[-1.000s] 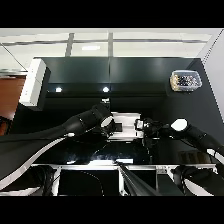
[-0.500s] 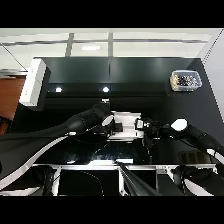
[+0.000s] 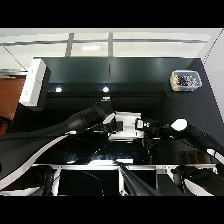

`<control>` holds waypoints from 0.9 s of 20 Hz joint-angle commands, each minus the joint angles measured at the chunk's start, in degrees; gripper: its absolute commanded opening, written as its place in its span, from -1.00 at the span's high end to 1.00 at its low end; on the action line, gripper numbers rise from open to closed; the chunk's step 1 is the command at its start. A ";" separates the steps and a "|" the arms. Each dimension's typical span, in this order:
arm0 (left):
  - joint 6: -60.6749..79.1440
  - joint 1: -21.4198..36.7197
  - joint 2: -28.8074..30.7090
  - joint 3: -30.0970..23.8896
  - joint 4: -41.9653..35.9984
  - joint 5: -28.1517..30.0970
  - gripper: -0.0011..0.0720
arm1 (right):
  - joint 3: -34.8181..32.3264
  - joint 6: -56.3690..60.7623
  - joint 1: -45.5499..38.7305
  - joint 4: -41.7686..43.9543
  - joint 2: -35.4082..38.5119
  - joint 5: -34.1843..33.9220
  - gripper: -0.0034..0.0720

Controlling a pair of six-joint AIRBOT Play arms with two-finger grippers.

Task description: Fold the box and place the chain.

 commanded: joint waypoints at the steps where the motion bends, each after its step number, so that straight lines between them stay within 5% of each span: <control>1: 0.02 0.02 -0.61 0.13 0.13 -0.37 0.17 | -0.02 -0.04 0.00 0.00 -0.02 0.04 -0.32; 4: 0.02 -0.04 -0.83 0.13 0.13 -0.50 0.29 | -0.02 -0.04 0.00 0.00 -0.02 0.04 -0.32; 7: 0.07 -0.09 -0.83 0.13 0.13 -0.42 0.88 | -0.02 -0.04 0.00 0.00 -0.02 0.04 -0.32; 10: 0.09 -0.09 -0.83 0.24 0.11 -0.46 0.88 | -0.02 -0.04 0.00 0.00 -0.02 0.04 -0.32; 13: 0.09 -0.09 -0.83 0.24 0.11 -0.68 0.89 | 0.15 0.48 0.00 1.07 0.46 0.17 -0.98; 18: 0.07 -0.04 -0.83 0.24 0.13 -0.90 0.88 | 1.09 5.35 -0.07 -3.78 6.71 1.07 -0.98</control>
